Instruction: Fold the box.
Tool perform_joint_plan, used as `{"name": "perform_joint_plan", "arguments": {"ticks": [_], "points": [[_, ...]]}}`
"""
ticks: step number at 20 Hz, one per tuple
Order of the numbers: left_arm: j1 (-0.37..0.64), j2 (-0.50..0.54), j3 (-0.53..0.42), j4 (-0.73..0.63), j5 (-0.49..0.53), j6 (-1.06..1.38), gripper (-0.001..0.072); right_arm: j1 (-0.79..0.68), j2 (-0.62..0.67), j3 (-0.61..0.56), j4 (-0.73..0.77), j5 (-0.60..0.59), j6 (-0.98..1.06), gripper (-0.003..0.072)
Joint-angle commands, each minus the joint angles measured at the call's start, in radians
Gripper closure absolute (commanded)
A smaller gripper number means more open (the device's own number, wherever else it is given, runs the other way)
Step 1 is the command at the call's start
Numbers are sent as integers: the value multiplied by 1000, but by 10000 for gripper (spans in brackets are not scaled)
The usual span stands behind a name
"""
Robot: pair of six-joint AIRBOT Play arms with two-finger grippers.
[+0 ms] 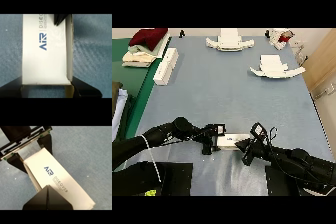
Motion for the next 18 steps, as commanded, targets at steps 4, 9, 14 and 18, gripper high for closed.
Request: {"name": "perform_joint_plan", "arguments": {"ticks": [4,9,14,18], "points": [[0,0,0,0,0,-1,264,0,8,19,-3,-18,2,666],[0,0,0,0,0,-1,264,-1,23,105,-31,-61,2,665],[0,0,0,0,0,-1,263,-37,22,180,-99,-182,2,666],[0,0,0,0,0,-1,264,-196,-8,330,-203,-453,-2,667]]}}
